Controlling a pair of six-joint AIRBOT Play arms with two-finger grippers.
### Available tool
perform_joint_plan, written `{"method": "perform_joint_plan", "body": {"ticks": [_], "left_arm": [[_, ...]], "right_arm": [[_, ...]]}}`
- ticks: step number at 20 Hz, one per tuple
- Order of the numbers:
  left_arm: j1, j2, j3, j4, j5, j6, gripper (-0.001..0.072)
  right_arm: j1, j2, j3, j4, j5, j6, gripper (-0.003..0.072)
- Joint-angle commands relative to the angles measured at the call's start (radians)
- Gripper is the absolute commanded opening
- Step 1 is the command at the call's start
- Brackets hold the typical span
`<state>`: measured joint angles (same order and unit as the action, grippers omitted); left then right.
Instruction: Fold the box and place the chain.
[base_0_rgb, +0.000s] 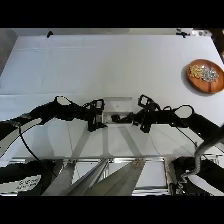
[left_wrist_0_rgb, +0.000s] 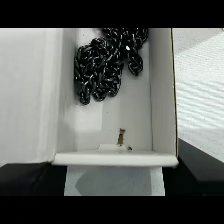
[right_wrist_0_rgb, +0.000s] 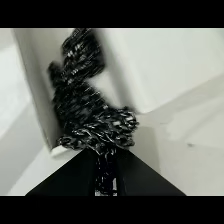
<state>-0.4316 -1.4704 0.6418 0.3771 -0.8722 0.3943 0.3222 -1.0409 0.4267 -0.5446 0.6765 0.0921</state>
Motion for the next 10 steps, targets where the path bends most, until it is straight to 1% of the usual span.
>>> {"method": "perform_joint_plan", "body": {"ticks": [1, 5, 8, 10], "left_arm": [[0.000, 0.001, 0.000, 0.000, 0.000, 0.002, 0.0276], [0.000, 0.001, 0.000, 0.000, 0.000, 0.002, 0.0276], [0.000, 0.001, 0.000, 0.000, 0.000, 0.002, 0.0276], [0.000, 0.001, 0.000, 0.000, 0.000, 0.002, 0.0276]], "right_arm": [[0.000, 0.113, 0.008, 0.004, -0.082, 0.173, 0.0011], [0.000, 0.205, 0.014, 0.032, -0.031, 0.173, 0.0011], [0.036, 0.218, 0.027, 0.084, -0.005, 0.169, 0.0011], [0.095, 0.218, 0.061, 0.086, -0.006, 0.169, 0.0011]]}}
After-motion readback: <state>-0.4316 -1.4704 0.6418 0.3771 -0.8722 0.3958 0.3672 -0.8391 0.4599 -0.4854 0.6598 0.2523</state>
